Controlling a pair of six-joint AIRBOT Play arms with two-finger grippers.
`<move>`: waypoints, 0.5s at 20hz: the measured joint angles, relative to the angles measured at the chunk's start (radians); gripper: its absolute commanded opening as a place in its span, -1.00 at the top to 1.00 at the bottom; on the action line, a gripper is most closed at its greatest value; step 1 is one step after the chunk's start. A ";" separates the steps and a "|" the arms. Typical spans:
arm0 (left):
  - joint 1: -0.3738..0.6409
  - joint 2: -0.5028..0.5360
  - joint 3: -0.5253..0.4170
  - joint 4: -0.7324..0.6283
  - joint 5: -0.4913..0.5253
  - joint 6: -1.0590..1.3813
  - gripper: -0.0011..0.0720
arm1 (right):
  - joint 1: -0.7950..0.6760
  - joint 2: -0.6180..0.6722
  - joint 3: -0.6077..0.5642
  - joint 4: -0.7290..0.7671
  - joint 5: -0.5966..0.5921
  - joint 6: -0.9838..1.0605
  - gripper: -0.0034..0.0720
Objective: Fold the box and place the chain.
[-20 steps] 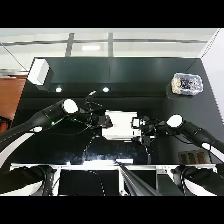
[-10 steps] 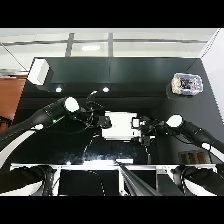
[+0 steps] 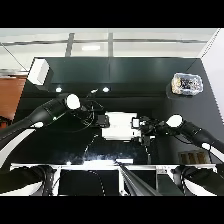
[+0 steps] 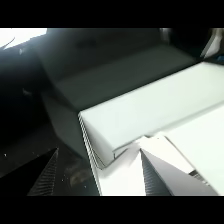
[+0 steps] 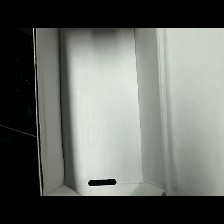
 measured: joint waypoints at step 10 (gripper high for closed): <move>-0.090 0.000 0.047 0.055 -0.041 -0.189 -0.39 | 0.000 0.000 0.000 0.000 -0.001 0.001 -0.24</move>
